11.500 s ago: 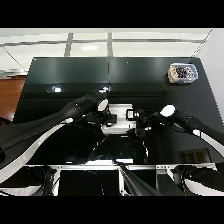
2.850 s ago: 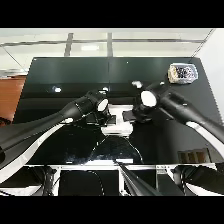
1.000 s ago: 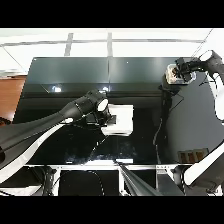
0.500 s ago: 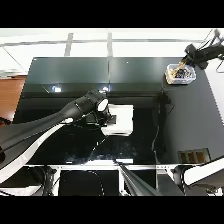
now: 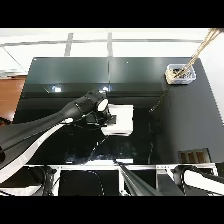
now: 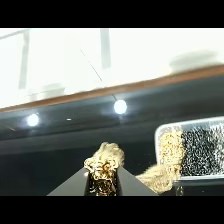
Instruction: Fold the box and place the chain.
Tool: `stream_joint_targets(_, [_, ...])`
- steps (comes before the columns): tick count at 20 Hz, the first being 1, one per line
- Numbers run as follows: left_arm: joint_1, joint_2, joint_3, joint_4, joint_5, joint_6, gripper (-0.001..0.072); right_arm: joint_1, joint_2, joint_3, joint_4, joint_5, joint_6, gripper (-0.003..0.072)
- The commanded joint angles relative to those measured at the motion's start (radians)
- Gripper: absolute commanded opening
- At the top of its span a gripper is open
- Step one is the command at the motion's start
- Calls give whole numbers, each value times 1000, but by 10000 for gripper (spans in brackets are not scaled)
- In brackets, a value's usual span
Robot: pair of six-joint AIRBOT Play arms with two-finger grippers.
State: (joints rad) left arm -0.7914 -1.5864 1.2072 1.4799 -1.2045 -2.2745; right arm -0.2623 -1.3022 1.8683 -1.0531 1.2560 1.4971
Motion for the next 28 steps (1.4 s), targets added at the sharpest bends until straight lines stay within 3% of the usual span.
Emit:
stream_joint_targets(1, [0,-1,1,0,0,0,27,18,143,0,17,85,-48,13])
stream_joint_targets(7, [0,-1,1,0,-1,0,27,119,272,0,96,74,-67,13])
stream_joint_targets(15, [0,-1,1,0,-1,0,27,224,278,0,264,164,-102,13])
stream_joint_targets(19, [0,-1,1,0,-5,0,27,309,277,0,275,228,-103,14])
stream_joint_targets(28, [0,-1,1,0,-9,0,27,352,277,-2,294,201,-102,14])
